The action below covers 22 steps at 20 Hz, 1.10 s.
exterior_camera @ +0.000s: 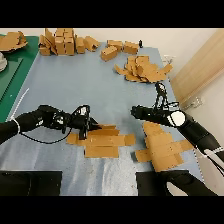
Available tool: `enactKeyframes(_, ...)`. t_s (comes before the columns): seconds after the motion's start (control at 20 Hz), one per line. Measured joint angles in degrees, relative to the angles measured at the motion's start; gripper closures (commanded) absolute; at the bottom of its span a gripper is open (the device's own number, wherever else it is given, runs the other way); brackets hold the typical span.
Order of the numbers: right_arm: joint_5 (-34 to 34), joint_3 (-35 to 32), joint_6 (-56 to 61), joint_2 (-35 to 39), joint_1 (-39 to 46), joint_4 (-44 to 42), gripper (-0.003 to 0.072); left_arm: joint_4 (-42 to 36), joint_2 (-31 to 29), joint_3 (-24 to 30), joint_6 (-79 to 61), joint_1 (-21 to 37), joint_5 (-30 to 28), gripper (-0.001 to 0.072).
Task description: Fold the box.
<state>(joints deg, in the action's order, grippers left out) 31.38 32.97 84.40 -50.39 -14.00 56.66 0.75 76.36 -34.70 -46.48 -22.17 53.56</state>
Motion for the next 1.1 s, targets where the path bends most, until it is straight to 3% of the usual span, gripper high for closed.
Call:
enactKeyframes(0.95, 2.99, 0.0, -0.61, 0.0, -0.02, 0.0, 0.0657, 4.83, -0.68, 0.04, 8.94, 0.13, 0.13, 0.0697)
enactKeyframes(1.1, 4.15, 0.0, -1.42, 0.13, -0.04, 0.02, 0.0684, 5.16, -0.7, 0.04, 10.45, 0.24, 0.09, 0.0697)
